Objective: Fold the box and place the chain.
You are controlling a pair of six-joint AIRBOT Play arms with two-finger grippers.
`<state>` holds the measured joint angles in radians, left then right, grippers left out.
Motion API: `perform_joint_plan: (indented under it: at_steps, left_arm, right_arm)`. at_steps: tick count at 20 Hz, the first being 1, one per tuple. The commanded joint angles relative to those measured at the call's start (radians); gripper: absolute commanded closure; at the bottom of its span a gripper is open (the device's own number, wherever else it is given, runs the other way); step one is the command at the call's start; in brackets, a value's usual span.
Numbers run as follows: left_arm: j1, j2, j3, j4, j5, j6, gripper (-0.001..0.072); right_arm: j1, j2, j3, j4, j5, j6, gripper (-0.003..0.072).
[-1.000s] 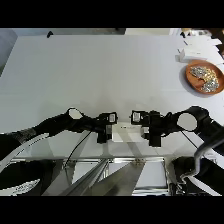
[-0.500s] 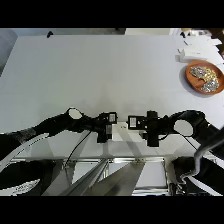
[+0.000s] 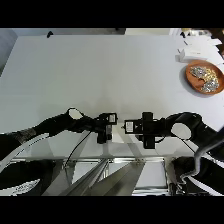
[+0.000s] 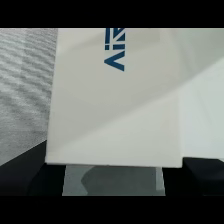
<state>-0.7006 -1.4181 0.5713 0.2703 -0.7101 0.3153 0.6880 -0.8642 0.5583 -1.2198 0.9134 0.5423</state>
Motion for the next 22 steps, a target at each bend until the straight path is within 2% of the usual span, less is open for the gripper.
perform_joint_plan:
  at_steps: [1,4,9,13,19,21,22]
  left_arm:
    - [0.001,0.000,0.000,-0.001,0.003,-0.001,0.0598]
    - [0.001,0.000,0.000,-0.001,0.003,-0.001,0.0598]
    - [0.001,0.000,0.000,-0.001,0.003,-0.001,0.0598]
    - [0.001,0.000,0.001,-0.001,0.003,-0.001,0.0598]
    - [0.001,0.000,0.000,-0.001,0.003,-0.001,0.0598]
    - [0.001,0.000,0.000,-0.001,0.003,-0.001,0.0598]
    - [0.001,0.000,0.000,-0.001,0.003,-0.001,0.0598]
  right_arm:
    - [0.019,-0.012,-0.003,-0.005,-0.001,0.007,0.0334]
    - [0.055,-0.020,-0.019,-0.007,-0.059,0.007,0.0336]
    - [0.055,-0.031,-0.027,-0.054,-0.082,0.009,0.0348]
    - [0.055,-0.005,-0.027,-0.094,-0.137,0.015,0.0387]
    - [0.055,0.004,-0.027,-0.113,-0.147,0.015,0.0395]
    - [0.055,0.004,-0.027,-0.103,-0.148,0.014,0.0394]
    - [0.055,0.004,-0.027,-0.051,-0.148,0.005,0.0393]
